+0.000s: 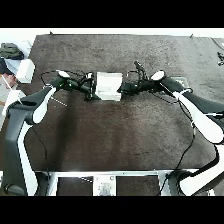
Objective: Fold the box and place the chain.
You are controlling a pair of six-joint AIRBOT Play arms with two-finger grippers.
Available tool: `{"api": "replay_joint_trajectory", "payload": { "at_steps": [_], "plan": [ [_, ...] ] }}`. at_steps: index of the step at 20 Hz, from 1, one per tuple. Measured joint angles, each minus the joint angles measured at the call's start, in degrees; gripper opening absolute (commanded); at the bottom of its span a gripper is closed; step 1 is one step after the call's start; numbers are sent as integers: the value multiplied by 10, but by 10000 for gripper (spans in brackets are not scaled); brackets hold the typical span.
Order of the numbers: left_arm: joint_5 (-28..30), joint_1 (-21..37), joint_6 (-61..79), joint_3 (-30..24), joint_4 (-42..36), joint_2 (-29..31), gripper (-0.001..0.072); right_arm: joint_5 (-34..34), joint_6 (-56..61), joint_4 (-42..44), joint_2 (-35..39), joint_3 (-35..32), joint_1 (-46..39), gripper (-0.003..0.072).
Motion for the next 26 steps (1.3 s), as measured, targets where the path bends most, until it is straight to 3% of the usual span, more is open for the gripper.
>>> {"api": "replay_joint_trajectory", "payload": {
  "at_steps": [4, 11, 21, 23, 26],
  "plan": [
    [0, 0, 0, 0, -1, 0, 272, -1, 99, -127, -5, 43, 26, 416],
    [0, 0, 0, 0, -1, 0, 273, 81, 224, -290, -61, 156, 60, 415],
    [0, 0, 0, 0, -1, 0, 273, 153, 381, -422, -119, 257, 113, 413],
    [0, 0, 0, 0, -1, 0, 273, 169, 410, -447, -128, 267, 117, 368],
    [0, -1, 0, 0, -1, 0, 273, 184, 443, -476, -135, 274, 120, 368]
  ]
}}
